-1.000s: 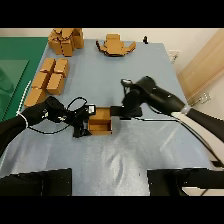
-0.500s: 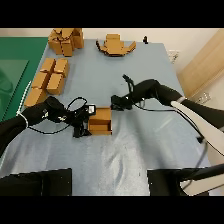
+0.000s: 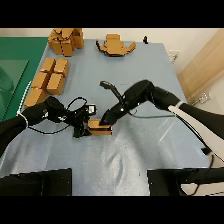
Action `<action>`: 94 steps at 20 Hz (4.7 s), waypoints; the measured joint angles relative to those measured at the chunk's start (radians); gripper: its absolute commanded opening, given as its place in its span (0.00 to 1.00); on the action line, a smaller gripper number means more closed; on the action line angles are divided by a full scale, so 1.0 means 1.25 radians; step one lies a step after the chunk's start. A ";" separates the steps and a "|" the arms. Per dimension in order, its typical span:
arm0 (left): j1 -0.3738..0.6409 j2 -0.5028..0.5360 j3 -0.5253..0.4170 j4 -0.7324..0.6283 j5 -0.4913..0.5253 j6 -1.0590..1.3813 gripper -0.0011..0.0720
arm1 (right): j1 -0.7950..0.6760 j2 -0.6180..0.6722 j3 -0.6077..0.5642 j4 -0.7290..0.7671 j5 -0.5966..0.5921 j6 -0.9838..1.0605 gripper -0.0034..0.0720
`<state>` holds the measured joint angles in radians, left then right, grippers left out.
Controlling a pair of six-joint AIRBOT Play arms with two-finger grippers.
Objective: Fold the box.
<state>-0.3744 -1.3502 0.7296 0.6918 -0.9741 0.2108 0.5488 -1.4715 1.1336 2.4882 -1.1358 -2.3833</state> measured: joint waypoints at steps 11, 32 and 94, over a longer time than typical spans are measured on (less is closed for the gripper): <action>0.000 -0.001 0.000 0.001 -0.005 -0.001 0.42 | 0.019 0.115 -0.099 0.002 0.167 -0.331 0.05; 0.000 -0.001 0.000 0.002 -0.011 -0.002 0.42 | -0.087 -0.042 0.047 0.057 -0.089 -0.175 0.04; 0.000 -0.001 0.000 0.003 -0.010 -0.002 0.42 | 0.024 0.055 -0.035 -0.079 0.059 -0.383 0.36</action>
<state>-0.3744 -1.3510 0.7292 0.6952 -0.9871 0.2081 0.5789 -1.4029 1.0897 2.3890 -1.0622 -2.8624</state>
